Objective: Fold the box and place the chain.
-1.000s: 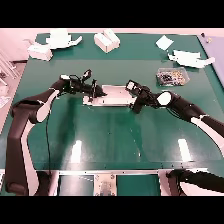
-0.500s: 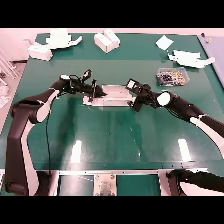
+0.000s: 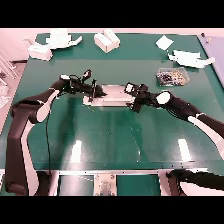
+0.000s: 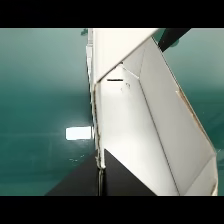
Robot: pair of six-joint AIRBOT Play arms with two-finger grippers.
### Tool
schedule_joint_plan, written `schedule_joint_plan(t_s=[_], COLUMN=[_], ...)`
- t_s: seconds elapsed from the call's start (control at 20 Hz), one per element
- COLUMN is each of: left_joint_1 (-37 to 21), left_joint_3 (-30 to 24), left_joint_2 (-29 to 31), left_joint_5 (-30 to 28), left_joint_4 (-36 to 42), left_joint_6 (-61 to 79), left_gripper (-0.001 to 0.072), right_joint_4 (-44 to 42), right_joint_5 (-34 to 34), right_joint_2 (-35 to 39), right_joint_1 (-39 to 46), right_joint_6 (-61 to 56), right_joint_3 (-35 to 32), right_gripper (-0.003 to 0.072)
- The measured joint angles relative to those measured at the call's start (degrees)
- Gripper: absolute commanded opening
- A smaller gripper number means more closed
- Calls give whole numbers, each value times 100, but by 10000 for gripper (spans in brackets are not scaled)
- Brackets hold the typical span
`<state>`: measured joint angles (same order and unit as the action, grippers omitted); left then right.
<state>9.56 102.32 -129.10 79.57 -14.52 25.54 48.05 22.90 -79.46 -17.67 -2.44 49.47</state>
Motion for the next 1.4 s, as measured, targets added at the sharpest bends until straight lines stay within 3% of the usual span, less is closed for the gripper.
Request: schedule_joint_plan(t_s=[0.5, 0.9, 1.4], left_joint_1=[0, 0, 0], left_joint_3=[0, 0, 0], left_joint_2=[0, 0, 0], left_joint_5=[-2, -2, -4], left_joint_4=[0, 0, 0], left_joint_6=[0, -2, -2], left_gripper=[21, 21, 21], right_joint_4=[-2413, -2671, -2441], right_joint_5=[1596, 2706, 4098], right_joint_2=[-393, -975, -2068], right_joint_1=[887, 1268, 1519], right_joint_6=[2527, 3099, 3060], right_joint_3=[149, 686, 1873], right_gripper=[720, 720, 720])
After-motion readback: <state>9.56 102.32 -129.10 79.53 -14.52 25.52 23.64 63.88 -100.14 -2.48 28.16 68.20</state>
